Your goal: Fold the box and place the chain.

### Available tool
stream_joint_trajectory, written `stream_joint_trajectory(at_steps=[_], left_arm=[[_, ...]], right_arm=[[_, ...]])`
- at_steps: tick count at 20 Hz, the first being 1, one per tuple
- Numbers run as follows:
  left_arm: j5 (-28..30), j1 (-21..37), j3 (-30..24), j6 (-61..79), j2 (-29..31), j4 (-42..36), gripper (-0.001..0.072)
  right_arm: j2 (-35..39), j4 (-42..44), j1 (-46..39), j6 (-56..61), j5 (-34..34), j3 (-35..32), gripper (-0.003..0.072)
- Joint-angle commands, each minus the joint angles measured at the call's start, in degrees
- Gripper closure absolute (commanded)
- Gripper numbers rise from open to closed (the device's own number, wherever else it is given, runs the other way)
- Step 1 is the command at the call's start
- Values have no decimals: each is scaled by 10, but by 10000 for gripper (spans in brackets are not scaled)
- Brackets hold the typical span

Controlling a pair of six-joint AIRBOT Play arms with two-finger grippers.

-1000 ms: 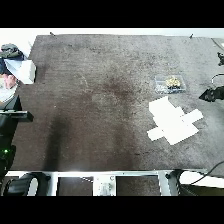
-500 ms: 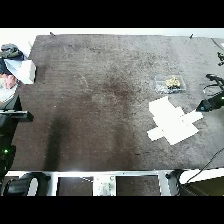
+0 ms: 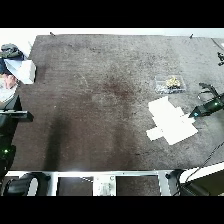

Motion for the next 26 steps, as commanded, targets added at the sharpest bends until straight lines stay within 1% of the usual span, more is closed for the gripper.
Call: stream_joint_trajectory(at_steps=[1,2,3,4,7,8,9,11,14,16,19,23,26], left_arm=[[0,0,0,0,0,0,698],[0,0,0,0,0,0,698],[0,0,0,0,0,0,698],[0,0,0,0,0,0,698],[0,0,0,0,0,0,698],[0,0,0,0,0,0,697],[0,0,0,0,0,0,698],[0,0,0,0,0,0,698],[0,0,0,0,0,0,698],[0,0,0,0,0,0,698],[0,0,0,0,0,0,698],[0,0,0,0,0,0,698],[0,0,0,0,0,0,698]], right_arm=[[-14,20,-6,-4,33,-15,256],[-14,2,-6,-4,29,-17,254],[-13,-33,-6,-1,15,-15,230],[-13,-58,-6,8,13,-8,230],[-5,-67,-7,17,-2,19,228],[2,-65,-6,20,-7,28,121],[10,-66,-3,33,-5,38,89],[28,-65,0,40,16,52,88],[64,-60,0,40,-1,52,88],[64,-65,-3,42,-10,45,88],[61,-85,-5,45,-59,34,88],[58,-83,-6,42,-93,33,89],[42,-80,-5,41,-80,33,89]])
